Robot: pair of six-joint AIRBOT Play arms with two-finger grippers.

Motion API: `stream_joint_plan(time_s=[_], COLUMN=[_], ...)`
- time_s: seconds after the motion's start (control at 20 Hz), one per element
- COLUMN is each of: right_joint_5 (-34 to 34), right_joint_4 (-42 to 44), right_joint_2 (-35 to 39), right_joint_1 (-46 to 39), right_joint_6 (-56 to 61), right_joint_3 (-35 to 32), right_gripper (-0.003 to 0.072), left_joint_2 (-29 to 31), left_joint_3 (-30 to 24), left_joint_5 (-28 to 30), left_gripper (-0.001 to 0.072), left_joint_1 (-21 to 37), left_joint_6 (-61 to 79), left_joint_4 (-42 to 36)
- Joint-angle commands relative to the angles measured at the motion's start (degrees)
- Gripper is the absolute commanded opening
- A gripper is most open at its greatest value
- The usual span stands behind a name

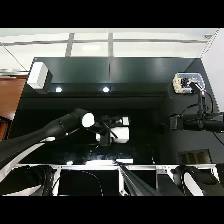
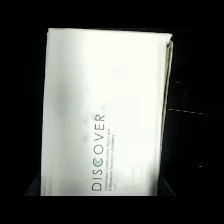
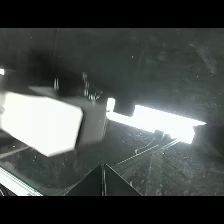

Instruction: Fold the box and place the chain.

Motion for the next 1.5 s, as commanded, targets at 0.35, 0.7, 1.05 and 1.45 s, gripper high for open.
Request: stream_joint_plan(time_s=[0.35, 0.7, 1.05, 1.45], right_joint_5=[-0.11, -0.76, -3.28, -3.39], right_joint_4=[0.0, 0.04, 0.04, 0.02], right_joint_2=[0.04, 0.04, 0.04, 0.04], right_joint_1=[-0.04, -0.04, -0.04, -0.04], right_joint_6=[-0.09, -0.07, 1.01, 1.05], right_joint_3=[-0.04, -0.04, -0.04, -0.04], right_gripper=[0.0004, 0.0004, 0.0004, 0.0004], left_joint_2=[14.91, 11.06, -3.82, -10.38], left_joint_3=[0.0, 0.07, 11.56, 19.04], left_joint_5=[-15.82, -8.02, -3.21, -4.39], left_gripper=[0.0357, 0.0356, 0.0357, 0.0356], left_joint_1=[37.55, 64.43, 65.18, 69.75], left_joint_6=[-44.52, -41.33, -36.89, -27.71], left_joint_4=[28.06, 23.1, 22.99, 13.49])
